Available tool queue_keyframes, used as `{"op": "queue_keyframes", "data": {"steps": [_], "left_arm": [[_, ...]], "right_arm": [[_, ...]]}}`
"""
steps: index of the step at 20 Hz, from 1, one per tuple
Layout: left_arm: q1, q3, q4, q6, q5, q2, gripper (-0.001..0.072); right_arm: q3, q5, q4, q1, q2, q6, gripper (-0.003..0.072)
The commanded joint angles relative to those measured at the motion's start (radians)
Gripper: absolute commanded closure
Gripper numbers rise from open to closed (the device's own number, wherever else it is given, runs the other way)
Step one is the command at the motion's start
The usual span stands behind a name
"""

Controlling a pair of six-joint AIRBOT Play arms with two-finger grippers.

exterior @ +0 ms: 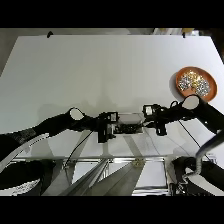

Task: Fold the box and place the chain.

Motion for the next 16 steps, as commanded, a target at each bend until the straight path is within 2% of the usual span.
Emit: {"op": "queue_keyframes", "data": {"steps": [1, 3, 4, 5, 6, 12, 16], "left_arm": [[0.000, 0.000, 0.000, 0.000, 0.000, 0.000, 0.0505], [0.000, 0.000, 0.000, 0.000, 0.000, 0.001, 0.0505], [0.000, 0.000, 0.000, 0.000, 0.000, 0.001, 0.0505], [0.000, 0.000, 0.000, 0.000, 0.000, 0.000, 0.0505], [0.000, 0.000, 0.000, 0.000, 0.000, 0.000, 0.0505], [0.000, 0.000, 0.000, 0.000, 0.000, 0.000, 0.0505], [0.000, 0.000, 0.000, 0.000, 0.000, 0.000, 0.0505]], "right_arm": [[-0.001, 0.002, 0.046, 0.005, -0.007, -0.009, 0.0517], [-0.001, 0.009, 0.046, 0.005, -0.007, -0.008, 0.0520], [-0.001, 0.019, 0.046, 0.005, -0.007, -0.008, 0.0547], [-0.001, 0.039, 0.045, 0.005, -0.007, -0.008, 0.0637], [-0.001, 0.056, 0.044, 0.005, -0.004, -0.008, 0.0674], [-0.001, 0.061, 0.007, 0.005, 0.088, 0.021, 0.0674], [-0.001, 0.063, 0.013, 0.005, 0.105, 0.024, 0.0674]]}}
